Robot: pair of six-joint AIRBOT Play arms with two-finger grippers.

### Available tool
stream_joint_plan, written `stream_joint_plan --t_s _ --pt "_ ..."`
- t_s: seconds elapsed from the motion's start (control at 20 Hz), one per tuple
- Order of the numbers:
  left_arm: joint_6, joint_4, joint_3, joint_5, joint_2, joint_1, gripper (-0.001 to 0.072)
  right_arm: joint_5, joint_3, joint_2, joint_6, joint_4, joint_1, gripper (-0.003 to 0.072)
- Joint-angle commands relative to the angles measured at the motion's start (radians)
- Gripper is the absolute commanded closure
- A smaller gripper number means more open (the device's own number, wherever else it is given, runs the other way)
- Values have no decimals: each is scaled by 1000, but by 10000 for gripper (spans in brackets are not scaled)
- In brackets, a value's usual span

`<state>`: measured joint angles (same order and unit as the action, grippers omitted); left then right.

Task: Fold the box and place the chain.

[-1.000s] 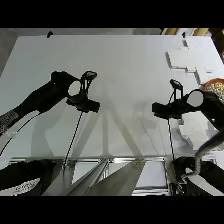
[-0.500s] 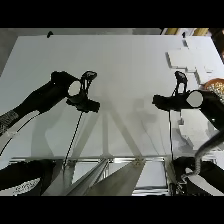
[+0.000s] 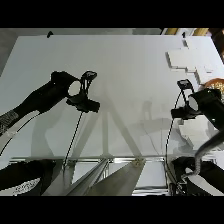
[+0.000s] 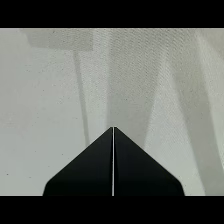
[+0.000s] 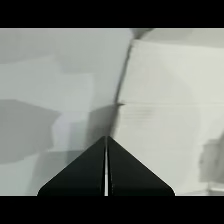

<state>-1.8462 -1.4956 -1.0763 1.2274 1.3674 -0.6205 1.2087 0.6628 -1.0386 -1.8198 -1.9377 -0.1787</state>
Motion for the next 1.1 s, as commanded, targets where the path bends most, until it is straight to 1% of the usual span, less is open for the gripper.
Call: stream_joint_plan --t_s 0.0,0.05,0.1,0.2,0.25,0.3,0.45,0.55,0.7,0.8,0.95,1.05 --pt "0 0 0 0 0 0 700 80 1 0 65 -214 0 645" --pt "0 0 0 0 0 0 700 91 1 0 87 -239 0 549" --pt "0 0 0 0 1 0 700 97 1 0 99 -267 5 480" --pt "0 0 0 0 1 0 700 98 1 0 102 -290 60 470" --pt "0 0 0 0 1 0 700 105 1 -1 104 -288 114 348" --pt "0 0 0 0 0 0 700 118 1 -1 119 -286 172 249" --pt "0 0 0 0 0 0 700 146 1 -1 225 -270 377 248" --pt "0 0 0 0 1 0 700 123 1 -5 283 -253 488 258" --pt "0 0 0 0 0 0 700 77 1 -28 311 -255 599 258" --pt "0 0 0 0 1 0 700 56 1 -57 327 -254 628 259" --pt "0 0 0 0 1 0 700 -1 1 -72 330 -266 628 390" --pt "0 0 0 0 0 0 700 -24 1 -85 330 -294 628 391"
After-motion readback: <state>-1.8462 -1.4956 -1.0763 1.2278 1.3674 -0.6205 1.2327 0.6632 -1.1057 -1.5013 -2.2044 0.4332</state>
